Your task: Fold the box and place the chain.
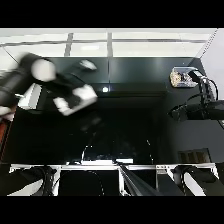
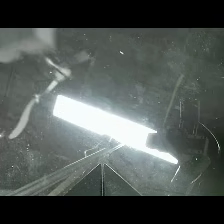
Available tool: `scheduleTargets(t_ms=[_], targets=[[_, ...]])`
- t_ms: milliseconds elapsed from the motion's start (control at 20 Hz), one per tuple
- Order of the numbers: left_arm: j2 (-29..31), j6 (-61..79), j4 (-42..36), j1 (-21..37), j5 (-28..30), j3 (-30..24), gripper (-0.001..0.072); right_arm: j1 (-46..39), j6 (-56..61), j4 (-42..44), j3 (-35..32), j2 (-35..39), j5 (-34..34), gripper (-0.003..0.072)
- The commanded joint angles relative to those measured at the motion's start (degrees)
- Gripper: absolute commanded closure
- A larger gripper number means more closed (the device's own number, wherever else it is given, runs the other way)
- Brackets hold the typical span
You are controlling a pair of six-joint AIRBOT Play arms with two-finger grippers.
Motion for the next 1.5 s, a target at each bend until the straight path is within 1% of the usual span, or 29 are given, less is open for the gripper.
scheduleTargets(t_ms=[0, 50, 100, 150, 200, 300, 400, 450, 550, 600, 700, 800, 900, 1000, 1150, 1250, 1300, 1350, 1400, 1450], targets=[[4.9, -14.3, 2.3, 23.0, -9.6, -2.4, 0.0385, 0.0, 0.1, 0.3, 0.0, 0.0, -0.6, 0.0665], [4.8, -14.9, 1.8, 29.4, -9.3, -4.5, 0.0385, 0.0, 0.1, 0.5, 0.0, 0.0, -1.3, 0.0665], [4.7, -14.9, 1.5, 34.4, -8.1, -6.6, 0.0385, 0.0, 0.1, 0.9, 0.0, 0.0, -1.9, 0.0665], [4.3, -14.9, 1.1, 39.2, -6.4, -8.7, 0.0384, 0.0, 0.1, 1.5, 0.0, 0.0, -2.7, 0.0665], [3.8, -14.7, 0.9, 43.1, -6.1, -10.1, 0.0385, 0.0, 0.1, 1.9, 0.0, 0.0, -3.5, 0.0665], [2.9, -12.2, 1.1, 48.4, -6.9, -10.6, 0.0385, 0.0, 0.1, 2.8, 0.0, 0.0, -5.0, 0.0665], [2.8, -5.9, 1.1, 52.1, -6.1, -10.6, 0.0384, 0.0, 0.1, 2.8, 0.0, 0.0, -6.0, 0.0665], [2.8, -5.0, 0.6, 53.9, -5.2, -10.6, 0.0385, 0.0, 0.1, 2.8, 0.0, 0.0, -6.4, 0.0665], [2.7, -1.2, 0.4, 56.2, -3.1, -10.6, 0.0384, 0.0, 0.1, 2.8, 0.0, 0.0, -7.3, 0.0665], [2.7, 0.2, -0.5, 57.1, -1.0, -10.9, 0.0384, 0.0, 0.1, 2.8, 0.0, 0.0, -7.6, 0.0665], [2.6, 5.4, -4.0, 57.9, 2.6, -12.2, 0.0383, 0.0, 0.1, 2.8, 0.0, -0.1, -7.8, 0.0665], [2.6, 9.3, -6.4, 57.8, 5.8, -15.1, 0.0383, 0.0, 0.1, 2.8, 0.0, -0.3, -7.8, 0.0665], [2.6, 11.7, -9.0, 57.8, 8.3, -19.6, 0.0383, 0.0, 0.2, 2.8, 0.0, -0.3, -8.3, 0.0665], [2.6, 13.3, -9.0, 57.7, 11.5, -22.7, 0.0383, 0.0, 1.0, 2.9, 0.0, -0.3, -8.8, 0.0665], [2.6, 13.3, -9.1, 57.7, 17.3, -22.9, 0.0383, 0.0, 1.3, 3.0, 0.0, -0.3, -8.8, 0.0665], [2.6, 13.3, -12.5, 57.7, 20.1, -22.9, 0.0384, 0.0, 1.4, 3.0, 0.0, -0.3, -8.9, 0.0665], [2.4, 13.3, -14.8, 57.7, 20.5, -22.9, 0.0379, 0.0, 1.4, 3.1, 0.0, -0.3, -9.0, 0.0665], [2.3, 13.3, -17.0, 57.7, 20.9, -22.9, 0.0355, 0.0, 1.4, 3.1, 0.0, -0.3, -9.0, 0.0665], [2.4, 13.3, -18.3, 57.4, 21.1, -22.8, 0.0222, 0.0, 1.7, 3.2, 0.0, -0.3, -9.0, 0.0665], [2.4, 13.3, -18.3, 56.8, 20.9, -22.5, 0.0039, 0.0, 2.3, 3.3, 0.0, -0.3, -9.0, 0.0665]])
